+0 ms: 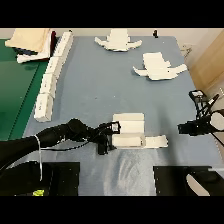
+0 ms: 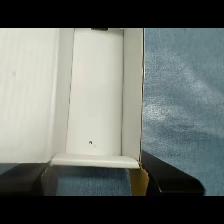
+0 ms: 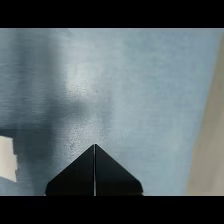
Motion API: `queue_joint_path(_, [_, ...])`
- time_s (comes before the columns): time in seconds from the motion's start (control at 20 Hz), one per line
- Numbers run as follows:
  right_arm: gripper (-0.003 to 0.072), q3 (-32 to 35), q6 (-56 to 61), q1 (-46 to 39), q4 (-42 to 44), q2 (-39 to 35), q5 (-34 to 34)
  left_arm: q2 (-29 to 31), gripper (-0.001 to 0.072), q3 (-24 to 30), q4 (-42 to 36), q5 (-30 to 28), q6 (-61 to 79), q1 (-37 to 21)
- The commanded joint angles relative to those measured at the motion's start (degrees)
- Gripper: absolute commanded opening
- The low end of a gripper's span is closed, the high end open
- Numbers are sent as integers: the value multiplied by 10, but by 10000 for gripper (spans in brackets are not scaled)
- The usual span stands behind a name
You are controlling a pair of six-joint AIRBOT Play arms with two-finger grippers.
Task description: Fold the box.
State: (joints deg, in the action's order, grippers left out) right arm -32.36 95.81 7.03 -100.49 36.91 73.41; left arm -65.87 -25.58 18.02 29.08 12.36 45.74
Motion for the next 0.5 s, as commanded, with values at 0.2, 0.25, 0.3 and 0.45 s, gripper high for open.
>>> queue_joint_path(0.2, [2, 17, -33, -127, 292, 170, -17, 0, 455, -1, 0, 0, 0, 0])
queue_joint_path(0.25, [2, 23, -41, -127, 309, 184, -19, 0, 454, -1, 0, 0, 0, 0])
queue_joint_path(0.3, [2, 32, -45, -127, 317, 194, -20, 0, 455, -1, 0, 0, 0, 0])
queue_joint_path(0.45, [1, 65, -77, -127, 364, 192, -19, 0, 454, -1, 0, 0, 0, 0])
